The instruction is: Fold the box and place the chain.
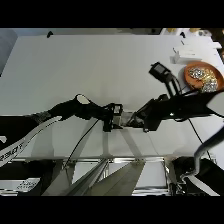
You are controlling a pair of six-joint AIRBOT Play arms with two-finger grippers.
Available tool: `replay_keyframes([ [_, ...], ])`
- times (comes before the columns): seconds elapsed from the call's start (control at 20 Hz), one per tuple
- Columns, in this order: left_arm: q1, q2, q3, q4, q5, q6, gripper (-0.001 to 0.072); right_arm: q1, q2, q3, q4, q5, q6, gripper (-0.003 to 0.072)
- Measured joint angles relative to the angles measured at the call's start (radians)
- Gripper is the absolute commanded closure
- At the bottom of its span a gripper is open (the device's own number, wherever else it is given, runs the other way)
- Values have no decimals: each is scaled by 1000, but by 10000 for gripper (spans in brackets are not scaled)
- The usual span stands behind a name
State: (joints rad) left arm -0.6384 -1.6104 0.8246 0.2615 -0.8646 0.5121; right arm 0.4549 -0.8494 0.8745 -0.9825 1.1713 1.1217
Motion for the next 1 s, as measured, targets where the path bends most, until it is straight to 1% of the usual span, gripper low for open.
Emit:
replay_keyframes([
  [0.1,0,0,0,0,0,0,525,21,-68,0,-25,10,3,661],
  [0.2,0,0,0,0,0,0,525,32,-123,0,-49,34,10,578],
  [0.35,0,0,0,0,0,0,525,39,-169,0,-106,56,63,566],
  [0.45,0,0,0,0,0,0,525,41,-173,7,-144,91,91,566],
  [0.55,0,0,0,0,0,0,525,42,-148,25,-193,143,111,562],
  [0.6,0,0,0,0,0,0,525,42,-126,35,-231,168,117,529],
  [0.65,0,0,0,0,0,0,525,42,-100,44,-268,187,123,448],
  [0.7,0,0,0,0,0,0,525,42,-71,50,-305,200,128,401],
  [0.85,0,0,0,0,0,0,525,42,3,60,-358,218,134,367],
  [1.0,0,0,0,0,0,0,525,43,40,64,-410,227,138,368],
])
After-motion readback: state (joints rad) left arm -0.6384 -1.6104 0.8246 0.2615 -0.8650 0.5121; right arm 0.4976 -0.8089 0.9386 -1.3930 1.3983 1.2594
